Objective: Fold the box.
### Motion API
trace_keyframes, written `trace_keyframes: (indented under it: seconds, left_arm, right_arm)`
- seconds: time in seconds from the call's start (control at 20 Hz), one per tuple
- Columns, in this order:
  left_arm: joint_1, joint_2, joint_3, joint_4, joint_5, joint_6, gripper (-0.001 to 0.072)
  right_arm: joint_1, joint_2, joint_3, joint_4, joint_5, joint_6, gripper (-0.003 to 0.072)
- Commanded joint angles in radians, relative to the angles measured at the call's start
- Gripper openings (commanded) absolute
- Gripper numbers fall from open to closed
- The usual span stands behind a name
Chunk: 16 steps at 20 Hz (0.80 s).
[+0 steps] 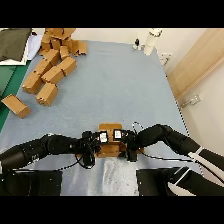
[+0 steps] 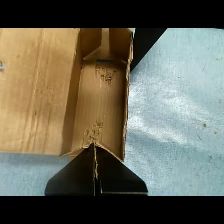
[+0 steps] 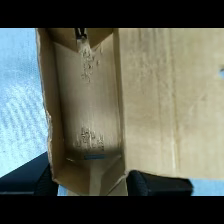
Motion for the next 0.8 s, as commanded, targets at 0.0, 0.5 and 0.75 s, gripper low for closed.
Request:
trace_keyframes:
  seconds: [0.0, 0.5, 0.75]
  left_arm:
    - [-0.01, -0.001, -0.006, -0.015, 0.024, -0.001, 0.0029]
    - [-0.01, -0.001, -0.022, -0.015, 0.04, -0.005, 0.0423]
    - [-0.008, 0.003, -0.025, -0.007, 0.031, -0.04, 0.0417]
  right_arm:
    - [-0.001, 0.0, 0.001, 0.0, 0.0, 0.0, 0.0506]
    - [-0.001, 0.0, 0.001, -0.006, 0.0, 0.0, 0.0507]
    - [-0.001, 0.0, 0.001, -0.006, 0.0, 0.0, 0.0507]
